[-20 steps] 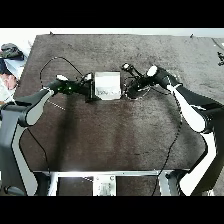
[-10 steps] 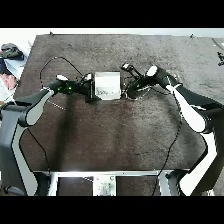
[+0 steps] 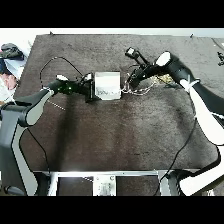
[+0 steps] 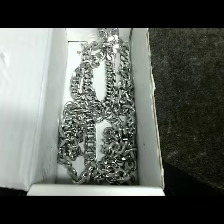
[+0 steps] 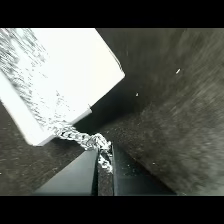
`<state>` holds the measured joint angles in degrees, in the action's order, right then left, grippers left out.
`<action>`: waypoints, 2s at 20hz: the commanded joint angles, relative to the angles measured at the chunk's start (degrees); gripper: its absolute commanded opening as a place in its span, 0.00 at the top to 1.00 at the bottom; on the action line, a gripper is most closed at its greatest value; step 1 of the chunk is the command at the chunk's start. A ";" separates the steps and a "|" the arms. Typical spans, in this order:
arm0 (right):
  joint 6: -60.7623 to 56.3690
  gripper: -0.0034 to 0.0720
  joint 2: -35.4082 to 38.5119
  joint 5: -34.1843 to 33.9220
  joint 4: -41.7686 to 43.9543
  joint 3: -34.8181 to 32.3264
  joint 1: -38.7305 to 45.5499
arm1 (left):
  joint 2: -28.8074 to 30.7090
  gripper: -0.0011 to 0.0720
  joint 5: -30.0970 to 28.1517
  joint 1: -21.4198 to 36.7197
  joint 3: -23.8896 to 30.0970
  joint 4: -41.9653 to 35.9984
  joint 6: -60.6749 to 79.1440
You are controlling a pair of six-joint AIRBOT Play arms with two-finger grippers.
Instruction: Fold the box and place the chain.
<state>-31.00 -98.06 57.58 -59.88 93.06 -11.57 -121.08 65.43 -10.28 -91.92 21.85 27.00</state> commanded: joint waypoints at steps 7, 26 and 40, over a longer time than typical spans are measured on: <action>2.64 0.94 19.52 -12.15 4.90 0.15 -2.16 | 0.00 0.34 -0.02 -0.02 -0.04 0.02 0.02; -6.80 0.82 12.66 -9.14 0.76 1.64 -12.44 | 0.00 0.34 -0.02 -0.02 -0.04 0.02 0.02; -10.40 0.57 -7.28 0.79 -6.86 1.66 6.21 | 0.00 0.34 -0.02 -0.02 -0.04 0.02 0.02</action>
<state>-43.70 -101.71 55.61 -65.89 94.61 -8.36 -121.08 65.41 -10.28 -91.92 21.85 27.03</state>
